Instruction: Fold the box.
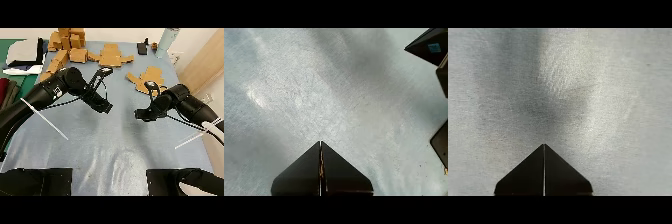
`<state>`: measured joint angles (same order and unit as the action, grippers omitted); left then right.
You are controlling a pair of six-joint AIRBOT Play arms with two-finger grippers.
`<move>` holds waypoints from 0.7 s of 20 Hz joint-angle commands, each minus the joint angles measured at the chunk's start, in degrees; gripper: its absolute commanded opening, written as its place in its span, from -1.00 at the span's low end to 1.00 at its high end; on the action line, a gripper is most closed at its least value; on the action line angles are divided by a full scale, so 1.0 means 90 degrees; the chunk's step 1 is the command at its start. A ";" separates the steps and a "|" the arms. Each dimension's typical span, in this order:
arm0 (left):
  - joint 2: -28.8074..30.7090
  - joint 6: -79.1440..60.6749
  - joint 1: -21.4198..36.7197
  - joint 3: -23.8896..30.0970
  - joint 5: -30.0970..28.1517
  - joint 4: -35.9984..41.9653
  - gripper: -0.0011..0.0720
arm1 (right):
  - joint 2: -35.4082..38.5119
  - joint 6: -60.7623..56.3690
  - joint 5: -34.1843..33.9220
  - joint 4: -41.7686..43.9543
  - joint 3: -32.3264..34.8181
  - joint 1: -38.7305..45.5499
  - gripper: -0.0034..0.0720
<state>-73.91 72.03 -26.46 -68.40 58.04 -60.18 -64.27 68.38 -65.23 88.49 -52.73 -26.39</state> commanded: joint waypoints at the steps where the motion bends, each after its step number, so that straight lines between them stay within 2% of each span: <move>1: -0.0005 -0.0002 0.0000 0.0002 0.0000 0.0000 -0.93 | -0.0005 0.0000 0.0000 0.0002 -0.0005 0.0000 -0.89; 14: -0.0005 -0.0002 0.0002 0.0002 0.0000 0.0000 -0.93 | -0.0005 -0.0005 0.0036 0.0180 -0.0005 0.0000 -0.89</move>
<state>-73.91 72.03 -26.48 -68.40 58.06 -60.20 -64.27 68.38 -65.21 88.75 -52.73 -26.37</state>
